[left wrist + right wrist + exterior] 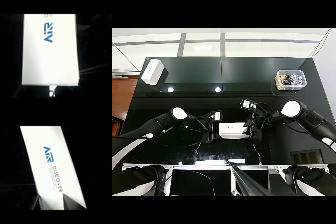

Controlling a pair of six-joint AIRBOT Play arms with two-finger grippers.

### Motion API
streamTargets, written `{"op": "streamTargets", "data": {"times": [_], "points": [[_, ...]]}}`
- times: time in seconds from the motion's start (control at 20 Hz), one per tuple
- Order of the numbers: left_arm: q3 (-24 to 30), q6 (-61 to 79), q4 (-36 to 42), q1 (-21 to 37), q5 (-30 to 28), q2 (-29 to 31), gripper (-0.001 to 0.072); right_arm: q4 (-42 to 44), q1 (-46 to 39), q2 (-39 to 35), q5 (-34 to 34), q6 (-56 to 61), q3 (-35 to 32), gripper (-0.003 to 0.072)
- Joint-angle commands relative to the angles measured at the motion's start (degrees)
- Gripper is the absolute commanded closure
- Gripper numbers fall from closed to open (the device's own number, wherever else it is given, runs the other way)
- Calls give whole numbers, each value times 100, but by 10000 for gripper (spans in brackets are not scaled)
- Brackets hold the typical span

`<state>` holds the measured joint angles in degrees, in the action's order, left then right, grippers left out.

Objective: Fold the box and place the chain.

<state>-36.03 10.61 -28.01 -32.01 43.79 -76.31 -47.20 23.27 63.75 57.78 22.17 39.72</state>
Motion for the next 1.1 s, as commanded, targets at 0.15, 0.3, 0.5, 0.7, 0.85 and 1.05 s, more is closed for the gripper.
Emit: {"op": "streamTargets", "data": {"times": [0.15, 0.3, 0.5, 0.7, 0.85, 1.05], "points": [[-4, 11, 0, -2, 7, -2, 436, 22, -48, -66, 374, 614, 262, 328], [-4, 11, -2, -2, 7, -2, 436, 26, -321, -289, 973, 1447, 570, 328], [-4, 11, 0, -2, 7, -2, 436, 389, -796, -374, 1707, 3047, 623, 336], [-4, 11, -2, -2, 7, -2, 436, 1156, -715, -339, 1384, 3932, -4, 675], [-4, 11, -2, -2, 4, -2, 436, 2361, -490, -103, 822, 3930, -452, 675], [-4, 11, 0, -2, 7, -2, 435, 2752, -17, 358, 114, 3932, -468, 675]]}}
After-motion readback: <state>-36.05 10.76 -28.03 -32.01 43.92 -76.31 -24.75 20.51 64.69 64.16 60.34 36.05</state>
